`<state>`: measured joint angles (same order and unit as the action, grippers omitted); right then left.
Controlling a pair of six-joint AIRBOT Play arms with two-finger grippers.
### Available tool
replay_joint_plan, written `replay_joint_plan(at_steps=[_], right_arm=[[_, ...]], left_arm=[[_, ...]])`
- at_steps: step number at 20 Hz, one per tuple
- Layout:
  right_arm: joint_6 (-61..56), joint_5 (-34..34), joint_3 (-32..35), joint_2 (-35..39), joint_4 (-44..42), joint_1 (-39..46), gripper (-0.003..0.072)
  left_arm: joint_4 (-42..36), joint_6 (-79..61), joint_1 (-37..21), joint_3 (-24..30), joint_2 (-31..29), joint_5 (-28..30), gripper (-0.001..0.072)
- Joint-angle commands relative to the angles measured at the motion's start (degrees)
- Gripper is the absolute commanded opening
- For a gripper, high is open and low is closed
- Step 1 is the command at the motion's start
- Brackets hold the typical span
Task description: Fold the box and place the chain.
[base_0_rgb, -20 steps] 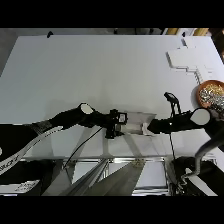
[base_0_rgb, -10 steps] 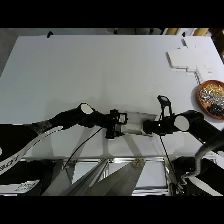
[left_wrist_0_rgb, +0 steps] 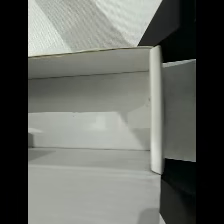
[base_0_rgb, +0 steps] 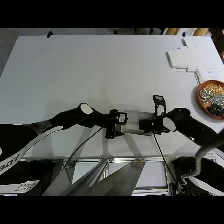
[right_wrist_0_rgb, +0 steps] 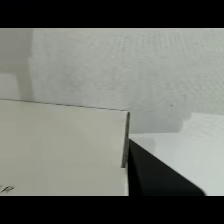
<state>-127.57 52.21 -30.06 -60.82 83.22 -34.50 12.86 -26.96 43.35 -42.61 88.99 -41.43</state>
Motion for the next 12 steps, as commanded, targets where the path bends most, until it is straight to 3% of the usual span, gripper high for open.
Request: replay_joint_plan(at_steps=[1,2,3,6,7,9,12], right_arm=[[-1.6,-0.5,-0.2,-1.4,0.6,-1.6,0.0124],[-1.6,-0.6,-0.2,-1.4,0.6,-1.6,0.0039],[-1.6,-0.6,-0.2,-1.4,0.6,-1.6,0.0015],[-1.6,-0.7,-0.2,-1.3,0.6,-1.6,0.0015],[-1.2,-0.7,-0.2,-1.3,0.6,-1.6,0.002],[-1.2,-0.8,-0.2,-1.3,1.2,-1.6,0.0134],[-1.2,-0.4,-0.2,-1.2,2.1,-1.6,0.0139]], left_arm=[[0.0,0.0,0.0,0.0,0.0,0.0,0.0345],[0.0,0.0,0.0,0.0,0.0,0.0,0.0345],[0.0,0.0,0.0,0.0,0.0,0.0,0.0345],[0.0,0.0,0.0,0.0,0.0,0.0,0.0345],[0.0,0.0,0.0,0.0,0.0,0.0,0.0345],[0.0,0.0,0.0,0.0,0.0,0.0,0.0345],[0.0,0.0,0.0,0.0,0.0,0.0,0.0345]])
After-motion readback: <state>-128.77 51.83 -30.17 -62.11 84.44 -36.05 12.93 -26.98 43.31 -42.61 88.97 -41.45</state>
